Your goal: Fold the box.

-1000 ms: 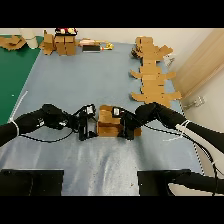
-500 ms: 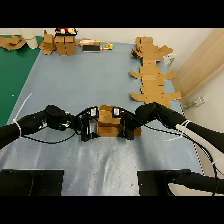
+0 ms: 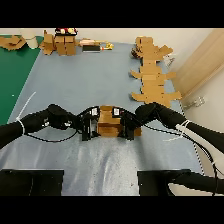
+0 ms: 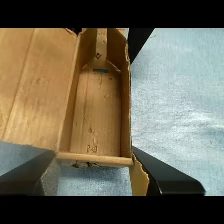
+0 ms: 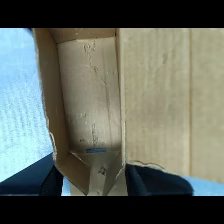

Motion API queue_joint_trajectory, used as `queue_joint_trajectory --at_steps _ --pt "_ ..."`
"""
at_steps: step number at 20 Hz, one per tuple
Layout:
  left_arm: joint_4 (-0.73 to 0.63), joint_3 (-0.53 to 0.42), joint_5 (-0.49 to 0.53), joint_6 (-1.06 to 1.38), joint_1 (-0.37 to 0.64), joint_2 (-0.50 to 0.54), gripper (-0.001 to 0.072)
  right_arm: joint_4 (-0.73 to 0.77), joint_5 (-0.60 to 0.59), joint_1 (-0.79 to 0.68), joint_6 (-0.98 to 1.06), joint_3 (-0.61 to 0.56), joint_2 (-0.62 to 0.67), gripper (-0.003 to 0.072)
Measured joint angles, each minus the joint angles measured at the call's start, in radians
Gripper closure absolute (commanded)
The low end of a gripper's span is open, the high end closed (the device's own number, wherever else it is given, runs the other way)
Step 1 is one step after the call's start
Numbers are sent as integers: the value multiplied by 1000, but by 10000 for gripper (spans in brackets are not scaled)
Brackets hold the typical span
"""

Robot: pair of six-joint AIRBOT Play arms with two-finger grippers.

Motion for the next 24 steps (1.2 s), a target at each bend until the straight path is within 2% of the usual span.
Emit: queue_joint_trajectory --at_steps 24 --pt "7 3 -24 -6 0 -2 168 0 28 0 1 -1 0 240"
